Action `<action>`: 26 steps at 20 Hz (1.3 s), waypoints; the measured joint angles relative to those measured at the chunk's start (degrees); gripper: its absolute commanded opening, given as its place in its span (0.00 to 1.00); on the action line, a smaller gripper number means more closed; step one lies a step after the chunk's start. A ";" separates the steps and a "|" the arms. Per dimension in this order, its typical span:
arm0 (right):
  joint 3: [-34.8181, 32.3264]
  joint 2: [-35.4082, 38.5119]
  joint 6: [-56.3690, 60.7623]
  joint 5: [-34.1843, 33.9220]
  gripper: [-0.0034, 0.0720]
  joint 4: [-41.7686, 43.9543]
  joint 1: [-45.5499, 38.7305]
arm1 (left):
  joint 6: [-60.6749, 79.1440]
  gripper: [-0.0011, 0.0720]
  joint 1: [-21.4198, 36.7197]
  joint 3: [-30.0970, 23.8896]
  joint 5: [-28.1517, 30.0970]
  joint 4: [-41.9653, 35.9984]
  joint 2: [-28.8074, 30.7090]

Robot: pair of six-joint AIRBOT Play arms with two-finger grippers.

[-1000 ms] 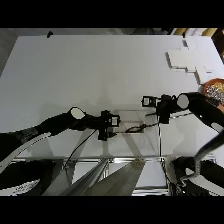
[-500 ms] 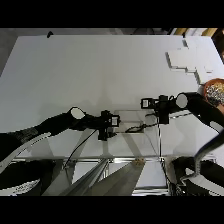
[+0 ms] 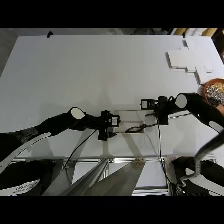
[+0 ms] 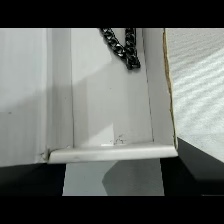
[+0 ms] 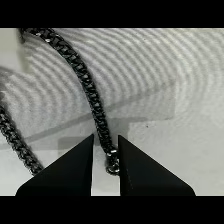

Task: Fold the box and place the chain.

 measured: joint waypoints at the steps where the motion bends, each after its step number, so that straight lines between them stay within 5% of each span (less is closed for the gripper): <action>1: 0.02 -0.59 0.00 0.92 0.07 0.09 -0.02 | -0.02 0.55 0.00 0.00 0.00 0.00 0.00; 7: -0.24 0.68 1.31 1.95 0.07 -0.13 0.02 | -0.02 0.55 0.00 0.00 0.00 0.00 0.00; 14: -0.11 14.80 4.98 15.82 0.07 2.25 0.02 | 0.00 0.55 0.00 0.00 0.00 0.00 0.00; 21: -0.11 24.83 5.81 23.65 0.07 25.79 0.22 | 0.00 0.55 0.00 0.00 -0.20 0.02 0.00; 26: -0.13 26.03 6.01 20.35 0.07 38.21 5.84 | 0.00 0.55 0.02 0.00 -0.39 0.04 0.00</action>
